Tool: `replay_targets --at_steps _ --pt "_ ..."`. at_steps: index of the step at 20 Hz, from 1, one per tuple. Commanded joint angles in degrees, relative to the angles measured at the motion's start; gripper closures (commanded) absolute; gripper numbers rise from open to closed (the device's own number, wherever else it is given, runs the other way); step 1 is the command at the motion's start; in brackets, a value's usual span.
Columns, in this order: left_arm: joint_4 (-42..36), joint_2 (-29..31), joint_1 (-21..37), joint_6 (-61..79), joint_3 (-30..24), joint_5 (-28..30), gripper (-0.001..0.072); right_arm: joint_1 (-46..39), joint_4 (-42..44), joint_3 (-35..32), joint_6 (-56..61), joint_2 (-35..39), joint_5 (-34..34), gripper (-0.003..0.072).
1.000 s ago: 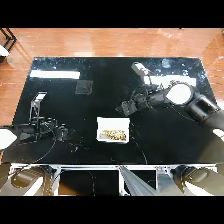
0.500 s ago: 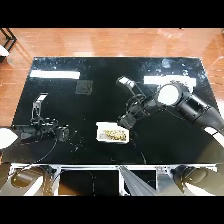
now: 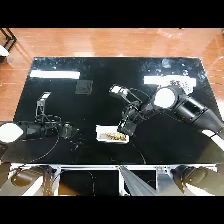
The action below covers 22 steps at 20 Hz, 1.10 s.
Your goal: Fold the box and place the chain.
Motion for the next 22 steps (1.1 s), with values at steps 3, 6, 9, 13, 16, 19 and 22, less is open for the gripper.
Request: replay_targets --at_steps 3,6,9,13,16,19,22 --pt "-0.44 -1.49 0.02 0.09 0.0 1.36 0.0095 2.71 -3.1 -0.04 -1.44 -0.26 0.72 -0.0023" --pt "-0.42 -1.49 0.02 0.11 0.0 1.6 0.0095 4.37 -3.58 -0.79 -1.4 -1.46 0.74 -0.0023" --pt "-0.42 -1.49 0.02 0.11 0.0 1.68 0.0094 5.73 -3.76 -1.14 -1.38 -2.36 -0.2 -0.0023" --pt "-0.44 -1.62 0.02 0.11 0.0 2.25 0.0094 7.58 -6.47 -1.14 -1.11 -2.51 -2.47 -0.0023" --pt "-0.44 -1.62 0.02 0.09 0.0 2.34 0.0095 7.96 -8.0 -1.14 -1.14 -2.56 -3.23 -0.0023" --pt "-0.44 -1.62 0.02 0.09 0.0 2.34 0.0095 7.98 -8.72 -1.14 -1.14 -2.67 -3.32 -0.0022" --pt "-0.44 -1.64 0.02 0.11 0.0 2.38 0.0094 7.98 -8.85 -1.14 -1.14 -2.67 -3.28 -0.0022"
